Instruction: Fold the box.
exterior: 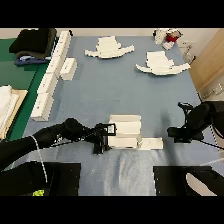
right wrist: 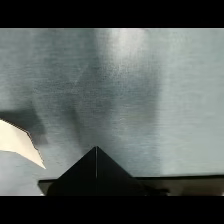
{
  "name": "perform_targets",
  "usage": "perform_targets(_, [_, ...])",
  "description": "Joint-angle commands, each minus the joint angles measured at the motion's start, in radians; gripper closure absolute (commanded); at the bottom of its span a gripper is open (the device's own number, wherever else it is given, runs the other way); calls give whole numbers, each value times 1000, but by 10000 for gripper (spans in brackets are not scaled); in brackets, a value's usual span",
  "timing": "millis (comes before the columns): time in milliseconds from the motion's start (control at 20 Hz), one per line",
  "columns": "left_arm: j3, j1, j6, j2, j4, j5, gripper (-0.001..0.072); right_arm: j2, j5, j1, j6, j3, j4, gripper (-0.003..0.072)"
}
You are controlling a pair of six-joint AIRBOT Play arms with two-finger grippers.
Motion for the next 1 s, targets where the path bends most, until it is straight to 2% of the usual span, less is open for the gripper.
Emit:
perform_targets(0, [1,0,0,0,0,0,113,-39,58,-253,-126,-56,324,686])
perform_targets(150, [1,0,0,0,0,0,113,-39,97,-238,-154,-99,390,686])
perform_targets(400, [1,0,0,0,0,0,113,-39,178,-123,-178,-153,467,686])
perform_targets(600, [2,0,0,0,0,0,113,-27,201,-21,-182,-154,488,686])
perform_targets(950, [2,0,0,0,0,0,113,17,222,75,-192,-144,558,686])
